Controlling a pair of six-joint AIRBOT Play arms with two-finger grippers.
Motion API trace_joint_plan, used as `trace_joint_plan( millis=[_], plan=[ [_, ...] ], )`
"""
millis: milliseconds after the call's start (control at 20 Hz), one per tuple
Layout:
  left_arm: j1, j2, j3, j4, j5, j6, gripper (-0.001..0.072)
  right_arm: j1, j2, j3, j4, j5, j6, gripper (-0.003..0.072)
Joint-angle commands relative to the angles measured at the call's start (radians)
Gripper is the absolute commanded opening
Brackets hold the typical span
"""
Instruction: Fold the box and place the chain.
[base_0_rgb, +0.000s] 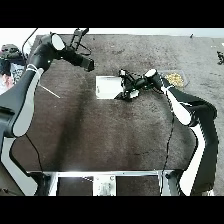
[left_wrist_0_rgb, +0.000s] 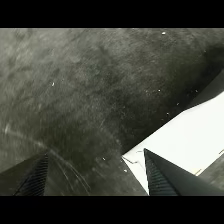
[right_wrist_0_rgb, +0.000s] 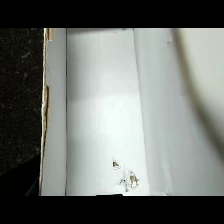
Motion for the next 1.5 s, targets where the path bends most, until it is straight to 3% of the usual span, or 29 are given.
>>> trace_joint_plan(
  millis=[0, 300, 350, 400, 600, 1050, 1450],
  plan=[
    [0.080, -0.024, -0.067, -0.332, 0.032, 0.333, 0.0629, 0.001, 0.000, 0.000, 0.000, 0.000, 0.000, 0.0506],
    [0.191, -0.191, -0.069, -0.696, -0.155, 0.925, 0.0630, 0.001, 0.000, 0.000, 0.000, 0.000, 0.000, 0.0506],
    [0.203, -0.216, -0.070, -0.702, -0.186, 0.995, 0.0631, 0.001, 0.000, 0.000, 0.000, 0.000, 0.000, 0.0506],
    [0.204, -0.236, -0.071, -0.699, -0.221, 1.058, 0.0708, 0.001, 0.000, 0.000, 0.000, 0.000, 0.000, 0.0505],
    [0.193, -0.299, -0.073, -0.703, -0.344, 1.241, 0.0720, 0.001, 0.000, 0.000, 0.000, 0.000, 0.000, 0.0505],
    [0.184, -0.344, -0.073, -0.703, -0.390, 1.360, 0.0720, 0.001, 0.000, 0.000, 0.000, 0.000, 0.000, 0.0506],
    [0.146, -0.361, -0.073, -0.690, -0.373, 1.410, 0.0720, 0.001, 0.000, 0.000, 0.000, 0.000, 0.000, 0.0506]
  ],
)
